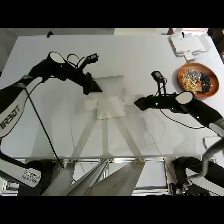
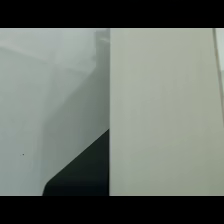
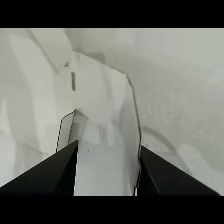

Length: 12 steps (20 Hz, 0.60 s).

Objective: Fold the box and place the chain.

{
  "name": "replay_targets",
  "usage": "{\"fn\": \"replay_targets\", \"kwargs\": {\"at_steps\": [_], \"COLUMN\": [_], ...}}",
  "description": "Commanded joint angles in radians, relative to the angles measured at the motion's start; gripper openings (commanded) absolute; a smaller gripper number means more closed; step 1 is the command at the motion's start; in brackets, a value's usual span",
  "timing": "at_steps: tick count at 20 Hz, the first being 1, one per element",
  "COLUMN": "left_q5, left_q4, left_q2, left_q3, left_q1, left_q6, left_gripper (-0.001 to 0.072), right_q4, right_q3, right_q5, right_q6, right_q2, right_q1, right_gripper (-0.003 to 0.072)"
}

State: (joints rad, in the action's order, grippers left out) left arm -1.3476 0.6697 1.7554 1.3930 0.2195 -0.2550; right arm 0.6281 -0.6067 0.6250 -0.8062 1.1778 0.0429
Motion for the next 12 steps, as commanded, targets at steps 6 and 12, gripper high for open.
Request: {"fn": "replay_targets", "kwargs": {"at_steps": [6,12], "left_q5": [-0.151,0.006], "left_q4": [0.178,0.197], "left_q2": [-0.426,-0.496], "left_q3": [-0.002,-0.280], "left_q1": [-0.002,0.001], "left_q6": [-0.113,0.007], "left_gripper": [0.0000,0.0004], "right_q4": [0.014,0.030], "right_q3": [-0.001,-0.001], "right_q5": [0.227,0.322], "right_q6": [-0.051,-0.054], "right_q2": [-0.185,-0.249], "right_q1": [-0.254,-0.441], "right_gripper": [0.0295,0.0297]}}
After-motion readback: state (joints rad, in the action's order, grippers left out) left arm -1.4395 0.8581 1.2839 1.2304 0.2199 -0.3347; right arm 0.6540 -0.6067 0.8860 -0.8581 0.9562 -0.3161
